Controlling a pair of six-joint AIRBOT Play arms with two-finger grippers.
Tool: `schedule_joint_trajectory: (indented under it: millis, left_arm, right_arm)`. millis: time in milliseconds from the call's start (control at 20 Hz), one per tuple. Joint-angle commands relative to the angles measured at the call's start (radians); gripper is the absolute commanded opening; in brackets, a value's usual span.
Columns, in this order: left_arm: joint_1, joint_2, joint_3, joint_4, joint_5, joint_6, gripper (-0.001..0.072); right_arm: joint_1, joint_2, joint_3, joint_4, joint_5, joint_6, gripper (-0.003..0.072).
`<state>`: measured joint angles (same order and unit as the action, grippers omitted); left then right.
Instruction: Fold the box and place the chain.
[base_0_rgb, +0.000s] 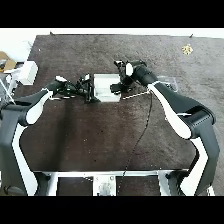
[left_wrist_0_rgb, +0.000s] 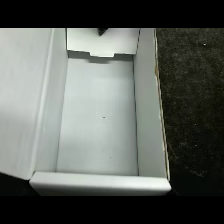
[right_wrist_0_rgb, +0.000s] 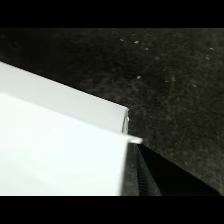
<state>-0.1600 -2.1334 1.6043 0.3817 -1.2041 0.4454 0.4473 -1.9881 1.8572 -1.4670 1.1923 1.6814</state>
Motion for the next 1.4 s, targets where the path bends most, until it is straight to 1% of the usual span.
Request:
schedule_joint_trajectory:
  millis: [0,100,150,200,400,450,500,800,850,900,1150,1200,1250,1300,1350]
  left_arm:
    - [0.001,0.0,0.0,0.0,0.0,0.0,0.0163]
    - [0.001,0.0,0.0,0.0,0.0,0.0,0.0163]
    - [0.001,0.0,0.0,0.0,0.0,0.0,0.0163]
    - [0.001,0.0,0.0,0.0,0.0,0.0,0.0163]
    - [0.001,0.0,0.0,0.0,0.0,0.0,0.0163]
    - [0.001,0.0,0.0,0.0,0.0,0.0,0.0163]
    - [0.001,0.0,0.0,0.0,0.0,0.0,0.0163]
    - [0.001,0.0,0.0,0.0,-0.001,0.0,0.0163]
    - [0.001,0.0,0.0,0.0,0.0,0.0,0.0163]
    - [0.001,0.0,0.0,0.0,0.0,0.0,0.0163]
    - [0.001,0.0,0.0,0.0,0.0,0.0,0.0163]
    - [0.001,0.0,0.0,0.0,0.0,0.0,0.0163]
    - [0.001,0.0,0.0,0.0,0.0,0.0,0.0163]
    - [0.001,0.0,0.0,0.0,0.0,0.0,0.0163]
    - [0.001,0.0,0.0,0.0,0.0,0.0,0.0163]
  right_arm:
    - [0.025,-0.019,0.021,-0.101,0.013,0.118,0.0437]
    - [0.028,-0.033,0.02,-0.105,0.002,0.14,0.0436]
    - [0.031,-0.04,0.02,-0.105,0.003,0.159,0.0404]
    - [0.036,-0.045,0.02,-0.109,0.002,0.179,0.0395]
    - [0.057,-0.051,0.02,-0.178,-0.002,0.281,0.0395]
    - [0.061,-0.051,0.02,-0.19,-0.006,0.303,0.0382]
    - [0.06,-0.051,0.02,-0.191,-0.014,0.322,0.0277]
    - [0.061,-0.051,0.02,-0.187,-0.028,0.393,0.0265]
    - [0.061,-0.051,0.02,-0.187,-0.028,0.4,0.0178]
    - [0.061,-0.051,0.02,-0.187,-0.029,0.409,0.0161]
    - [0.065,-0.052,0.019,-0.192,-0.005,0.464,0.016]
    - [0.065,-0.052,0.019,-0.199,-0.005,0.476,0.0133]
    - [0.065,-0.052,0.019,-0.198,-0.002,0.479,0.0088]
    - [0.065,-0.052,0.019,-0.198,-0.002,0.485,0.0087]
    - [0.065,-0.052,0.019,-0.203,-0.002,0.489,0.0063]
